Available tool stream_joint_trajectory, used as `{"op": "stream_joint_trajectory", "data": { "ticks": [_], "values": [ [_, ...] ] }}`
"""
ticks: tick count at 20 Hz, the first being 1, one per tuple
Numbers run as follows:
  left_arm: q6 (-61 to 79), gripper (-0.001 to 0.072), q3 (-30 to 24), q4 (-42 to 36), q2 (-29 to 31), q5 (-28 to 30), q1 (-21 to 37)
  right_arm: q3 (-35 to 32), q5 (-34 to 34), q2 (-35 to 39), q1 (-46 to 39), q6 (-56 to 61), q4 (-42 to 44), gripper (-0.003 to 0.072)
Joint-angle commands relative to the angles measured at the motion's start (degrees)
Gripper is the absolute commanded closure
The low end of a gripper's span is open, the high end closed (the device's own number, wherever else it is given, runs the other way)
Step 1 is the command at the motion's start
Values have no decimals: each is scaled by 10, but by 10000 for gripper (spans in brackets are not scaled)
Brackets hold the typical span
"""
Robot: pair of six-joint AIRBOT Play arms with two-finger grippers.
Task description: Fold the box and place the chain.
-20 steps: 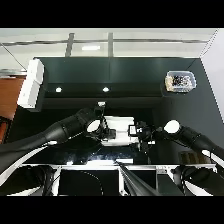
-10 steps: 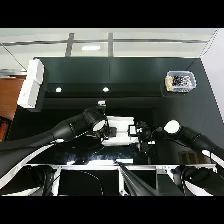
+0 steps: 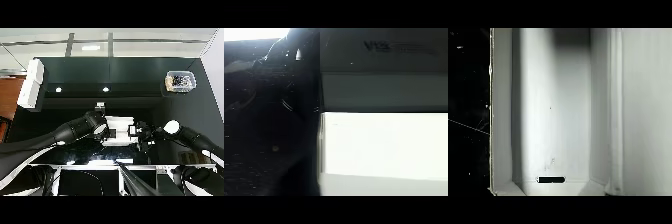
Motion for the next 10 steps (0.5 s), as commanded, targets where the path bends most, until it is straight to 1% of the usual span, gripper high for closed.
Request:
{"op": "stream_joint_trajectory", "data": {
  "ticks": [1, 3, 6, 7, 8, 9, 10],
  "values": [
    [-2, 681, -1, 0, 0, 17, -1, 0, 0, 0, 0, 0, 0, 265],
    [-2, 682, -1, -3, 0, 28, -1, 0, 0, 0, 0, 0, -1, 265],
    [-2, 676, -1, -9, 0, 27, -1, 0, 0, 0, 0, 0, -1, 265],
    [-2, 593, 0, -8, 0, 26, -1, 0, 0, 0, 0, 0, -1, 265],
    [-4, 434, 0, -9, 0, 24, 0, 0, 0, 0, 0, 0, 0, 265],
    [-10, 356, 0, -9, 0, 21, 0, 0, 0, 0, 0, 0, -1, 265],
    [-11, 356, 0, -7, 0, 16, 0, 0, 0, 0, 0, 0, 0, 265]
  ]
}}
